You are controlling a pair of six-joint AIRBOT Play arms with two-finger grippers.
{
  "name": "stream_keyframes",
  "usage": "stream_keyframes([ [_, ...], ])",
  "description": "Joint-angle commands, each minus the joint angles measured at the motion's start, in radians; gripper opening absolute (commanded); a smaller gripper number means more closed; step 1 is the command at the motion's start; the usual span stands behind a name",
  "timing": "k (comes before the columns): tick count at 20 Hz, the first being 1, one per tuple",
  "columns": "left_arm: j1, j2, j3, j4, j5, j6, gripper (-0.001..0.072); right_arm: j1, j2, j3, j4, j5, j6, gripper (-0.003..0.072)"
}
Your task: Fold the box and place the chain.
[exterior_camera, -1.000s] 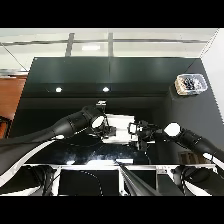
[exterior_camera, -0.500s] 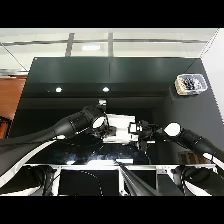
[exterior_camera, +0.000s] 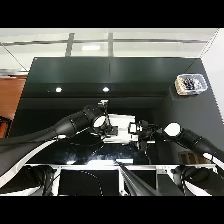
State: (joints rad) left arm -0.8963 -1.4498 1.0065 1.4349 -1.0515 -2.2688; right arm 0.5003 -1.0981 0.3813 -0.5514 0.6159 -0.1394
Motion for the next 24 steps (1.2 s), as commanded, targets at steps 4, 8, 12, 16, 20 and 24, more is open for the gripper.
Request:
stream_keyframes([
  [4,-0.001,-0.014,0.002,0.003,0.000,0.002,0.0168,0.001,0.000,0.000,0.001,0.001,0.000,0.0110],
  [8,-0.002,-0.023,0.002,0.001,-0.002,0.002,0.0142,0.001,0.000,0.000,0.000,0.001,0.000,0.0110],
  [12,-0.002,-0.023,0.002,0.000,-0.002,0.002,0.0032,0.001,0.000,0.000,0.000,0.001,0.000,0.0110],
  [16,-0.001,-0.023,0.002,-0.010,-0.006,0.002,0.0031,0.000,0.000,0.000,0.000,0.000,0.000,0.0112],
  [20,-0.001,-0.022,0.002,-0.010,-0.011,0.002,0.0031,0.000,0.002,0.001,0.000,0.001,0.039,0.0617],
  [24,0.000,-0.022,0.002,0.008,-0.032,0.001,0.0031,-0.002,0.083,0.005,-0.035,0.012,0.053,0.0617],
])
